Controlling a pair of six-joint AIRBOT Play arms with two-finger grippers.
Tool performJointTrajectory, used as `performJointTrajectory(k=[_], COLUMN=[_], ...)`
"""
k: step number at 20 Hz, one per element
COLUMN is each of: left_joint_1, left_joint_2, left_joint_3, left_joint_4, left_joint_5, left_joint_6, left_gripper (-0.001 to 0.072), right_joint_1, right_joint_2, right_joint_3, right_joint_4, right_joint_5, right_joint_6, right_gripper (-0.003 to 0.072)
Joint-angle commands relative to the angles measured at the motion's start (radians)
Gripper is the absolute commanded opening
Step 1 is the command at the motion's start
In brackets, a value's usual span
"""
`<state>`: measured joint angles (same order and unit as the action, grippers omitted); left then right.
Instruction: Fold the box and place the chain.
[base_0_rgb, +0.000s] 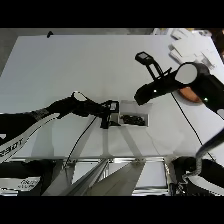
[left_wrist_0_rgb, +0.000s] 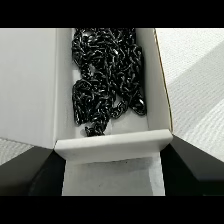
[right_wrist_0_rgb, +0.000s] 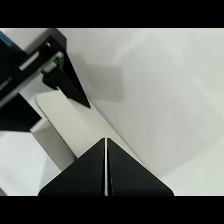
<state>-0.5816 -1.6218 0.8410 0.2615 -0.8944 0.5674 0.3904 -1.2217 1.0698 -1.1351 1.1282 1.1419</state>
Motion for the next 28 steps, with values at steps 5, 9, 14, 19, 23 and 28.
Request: performJointTrajectory(k=[5, 9, 14, 19, 23, 28], left_joint_1=[0.000, 0.000, 0.000, 0.000, 0.000, 0.000], left_joint_2=[0.000, 0.000, 0.000, 0.000, 0.000, 0.000], left_joint_3=[0.001, 0.001, 0.001, 0.001, 0.001, 0.001], left_joint_4=[0.000, 0.000, 0.000, 0.000, 0.000, 0.000], left_joint_5=[0.000, 0.000, 0.000, 0.000, 0.000, 0.000], left_joint_6=[0.000, 0.000, 0.000, 0.000, 0.000, 0.000], left_gripper=[0.0085, 0.0085, 0.0085, 0.0085, 0.0085, 0.0085], right_joint_1=[0.086, 0.150, 0.196, 0.196, 0.196, 0.196], right_joint_2=[0.002, 0.048, 0.079, 0.079, 0.079, 0.079], right_joint_3=[-0.056, -0.151, -0.182, -0.182, -0.182, -0.201], right_joint_4=[0.050, 0.043, 0.033, -0.082, -0.085, -0.013], right_joint_5=[0.084, 0.058, -0.015, -0.063, -0.063, -0.044], right_joint_6=[-0.207, -0.295, -0.337, -0.340, -0.340, -0.441], right_gripper=[0.0019, 0.0113, 0.0248, 0.0306, 0.0306, 0.0306])
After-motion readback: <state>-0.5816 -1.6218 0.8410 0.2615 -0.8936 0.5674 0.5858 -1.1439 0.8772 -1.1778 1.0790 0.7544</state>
